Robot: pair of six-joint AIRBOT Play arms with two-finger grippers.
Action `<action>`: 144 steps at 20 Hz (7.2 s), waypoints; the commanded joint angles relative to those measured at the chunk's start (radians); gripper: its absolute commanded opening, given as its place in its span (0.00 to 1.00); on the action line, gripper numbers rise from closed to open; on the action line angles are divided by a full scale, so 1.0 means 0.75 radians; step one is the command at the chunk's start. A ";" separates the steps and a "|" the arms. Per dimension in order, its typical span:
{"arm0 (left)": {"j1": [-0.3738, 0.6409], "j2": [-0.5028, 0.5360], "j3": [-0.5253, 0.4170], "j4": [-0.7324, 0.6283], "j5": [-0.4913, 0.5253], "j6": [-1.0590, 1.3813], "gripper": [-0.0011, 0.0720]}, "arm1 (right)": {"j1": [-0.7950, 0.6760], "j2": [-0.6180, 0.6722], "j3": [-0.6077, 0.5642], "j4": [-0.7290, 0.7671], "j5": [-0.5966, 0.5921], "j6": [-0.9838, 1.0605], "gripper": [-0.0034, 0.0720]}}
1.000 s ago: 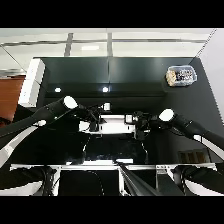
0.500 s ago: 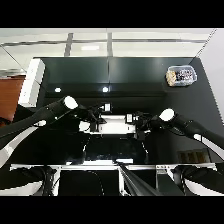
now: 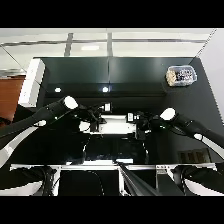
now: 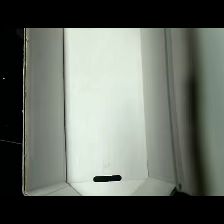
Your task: Fold the box and place the chain.
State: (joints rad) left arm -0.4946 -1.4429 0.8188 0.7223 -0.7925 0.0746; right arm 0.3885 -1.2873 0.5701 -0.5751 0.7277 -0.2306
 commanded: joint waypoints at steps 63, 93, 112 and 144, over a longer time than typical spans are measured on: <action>0.289 0.351 -0.078 -0.084 -0.007 -0.809 0.05 | 0.014 -0.001 0.003 -0.003 -0.019 0.029 0.66; 0.105 0.293 -0.264 -0.084 -0.095 0.129 0.37 | 0.015 -0.001 0.003 -0.004 -0.019 0.029 0.66; 0.013 0.230 -0.264 -0.234 -0.001 0.096 0.50 | 0.015 -0.001 0.003 -0.004 -0.019 0.029 0.66; 0.679 0.076 -0.399 -0.269 -0.442 -1.486 0.05 | 0.015 -0.001 0.003 -0.004 -0.019 0.029 0.66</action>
State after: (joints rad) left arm 0.0772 -1.3140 0.5163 0.6296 -1.1252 -1.1015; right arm 0.3992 -1.2869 0.5713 -0.5777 0.7132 -0.2089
